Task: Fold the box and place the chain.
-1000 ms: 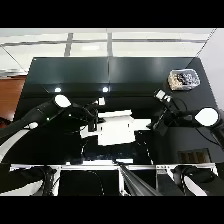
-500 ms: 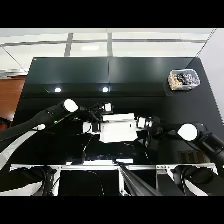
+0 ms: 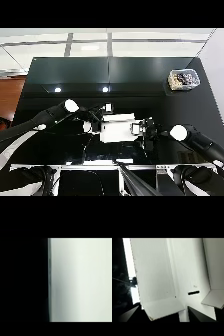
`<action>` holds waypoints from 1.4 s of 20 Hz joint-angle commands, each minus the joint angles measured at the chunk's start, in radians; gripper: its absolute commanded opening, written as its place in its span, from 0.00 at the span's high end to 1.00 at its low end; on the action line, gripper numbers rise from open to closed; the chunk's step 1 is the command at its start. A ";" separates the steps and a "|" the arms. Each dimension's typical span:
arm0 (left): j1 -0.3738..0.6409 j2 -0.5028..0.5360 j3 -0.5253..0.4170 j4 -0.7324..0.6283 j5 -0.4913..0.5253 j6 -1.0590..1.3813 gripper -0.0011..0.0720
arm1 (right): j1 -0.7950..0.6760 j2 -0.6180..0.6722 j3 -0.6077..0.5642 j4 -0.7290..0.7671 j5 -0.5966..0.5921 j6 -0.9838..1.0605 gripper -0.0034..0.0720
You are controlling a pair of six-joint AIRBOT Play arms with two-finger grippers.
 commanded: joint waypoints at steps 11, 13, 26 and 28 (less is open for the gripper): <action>0.000 -0.001 0.000 0.000 0.002 -0.003 0.95 | -0.114 -0.049 0.092 0.232 -0.005 -0.211 0.02; 0.000 -0.001 0.000 0.000 0.002 -0.003 0.95 | -0.116 -0.066 0.093 0.283 -0.005 -0.277 0.02; 0.000 -0.001 0.000 0.000 0.002 -0.003 0.95 | -0.185 -0.112 0.116 0.377 0.037 -0.382 0.02; 0.000 -0.001 0.000 0.000 0.001 -0.003 0.95 | -0.183 -0.114 0.115 0.381 0.079 -0.380 0.02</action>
